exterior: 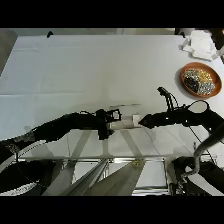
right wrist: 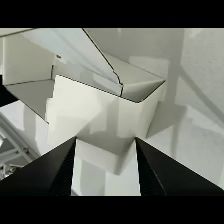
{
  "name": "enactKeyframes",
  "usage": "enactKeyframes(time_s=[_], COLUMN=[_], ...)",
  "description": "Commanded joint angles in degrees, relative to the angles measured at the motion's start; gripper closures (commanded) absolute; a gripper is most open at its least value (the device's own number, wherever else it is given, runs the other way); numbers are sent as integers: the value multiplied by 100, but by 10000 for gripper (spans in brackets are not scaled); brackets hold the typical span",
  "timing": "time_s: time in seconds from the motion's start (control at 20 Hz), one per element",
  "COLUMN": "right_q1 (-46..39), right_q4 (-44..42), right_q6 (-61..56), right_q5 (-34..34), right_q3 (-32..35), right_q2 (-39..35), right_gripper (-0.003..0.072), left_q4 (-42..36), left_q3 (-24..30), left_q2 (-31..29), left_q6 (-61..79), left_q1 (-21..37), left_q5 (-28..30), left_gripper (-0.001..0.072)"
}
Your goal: Fold the box and place the chain.
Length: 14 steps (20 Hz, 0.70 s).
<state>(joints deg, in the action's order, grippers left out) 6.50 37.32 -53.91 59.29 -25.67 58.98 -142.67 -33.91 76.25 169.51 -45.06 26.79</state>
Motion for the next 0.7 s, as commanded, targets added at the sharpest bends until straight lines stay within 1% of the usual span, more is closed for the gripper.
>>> enactKeyframes(time_s=[0.0, 0.05, 0.2, 0.35, 0.5, 0.65], right_q1=[328, 472, 994, 1482, 2024, 2481], right_q4=[72, 245, 1263, 1965, 2846, 3329], right_q6=[-319, -538, -1561, -2411, -3403, -4216], right_q5=[-361, -455, -678, -765, -745, -726], right_q3=[-11, -63, -426, -715, -1064, -1419], right_q2=[-4, -4, -4, 90, 450, 863], right_gripper=[258, 258, 241, 241, 241, 242], left_q4=[2, 0, 2, 2, 2, 2], left_q3=[2, 2, 2, 2, 2, 2], left_q2=[2, 2, 2, 2, 2, 2], left_q6=[0, 2, 2, 0, 2, 2], left_q1=[-4, -4, -4, -4, -4, -4], left_q5=[0, 0, 0, 0, 0, 2], left_gripper=[378, 378, 378, 378, 378, 378])
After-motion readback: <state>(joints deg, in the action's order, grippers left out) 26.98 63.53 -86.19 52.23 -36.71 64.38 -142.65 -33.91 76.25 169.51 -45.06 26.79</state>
